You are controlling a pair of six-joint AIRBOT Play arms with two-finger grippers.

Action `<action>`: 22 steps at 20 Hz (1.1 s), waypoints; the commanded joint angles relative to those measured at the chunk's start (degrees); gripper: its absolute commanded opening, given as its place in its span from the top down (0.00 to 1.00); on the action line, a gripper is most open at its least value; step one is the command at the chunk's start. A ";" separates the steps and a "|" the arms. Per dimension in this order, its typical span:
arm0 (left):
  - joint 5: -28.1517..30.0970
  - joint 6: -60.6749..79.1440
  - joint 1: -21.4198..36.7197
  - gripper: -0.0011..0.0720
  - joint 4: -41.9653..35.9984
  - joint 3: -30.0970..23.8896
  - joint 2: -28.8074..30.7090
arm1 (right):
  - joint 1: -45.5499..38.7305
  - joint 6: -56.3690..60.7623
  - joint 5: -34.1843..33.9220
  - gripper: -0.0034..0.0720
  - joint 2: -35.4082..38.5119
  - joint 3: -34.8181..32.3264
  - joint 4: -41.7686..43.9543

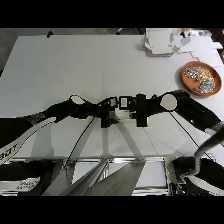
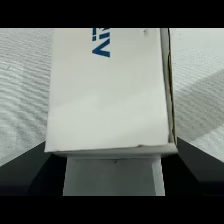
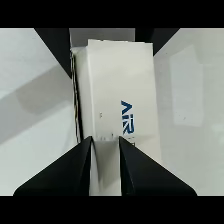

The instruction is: Fold the box and place the chain.

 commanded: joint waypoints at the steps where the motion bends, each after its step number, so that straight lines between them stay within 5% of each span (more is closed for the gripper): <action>1: -0.11 0.00 0.02 0.80 0.02 -0.02 0.02 | 0.00 0.02 -0.50 0.61 0.04 -0.87 0.98; 3: -0.11 0.00 0.02 0.80 0.04 -0.02 0.02 | 0.00 0.02 0.46 0.51 0.07 -0.87 2.12; 12: -0.11 0.00 0.02 0.80 0.04 -0.02 0.02 | -0.07 0.00 3.78 0.52 5.81 -0.87 2.91; 17: -0.11 0.00 0.02 0.80 0.04 -0.02 0.02 | -0.07 0.00 3.41 0.92 5.55 -0.87 3.04; 22: -0.09 0.00 0.02 0.80 0.02 -0.02 0.02 | -0.07 0.02 4.85 0.94 2.69 -0.92 3.08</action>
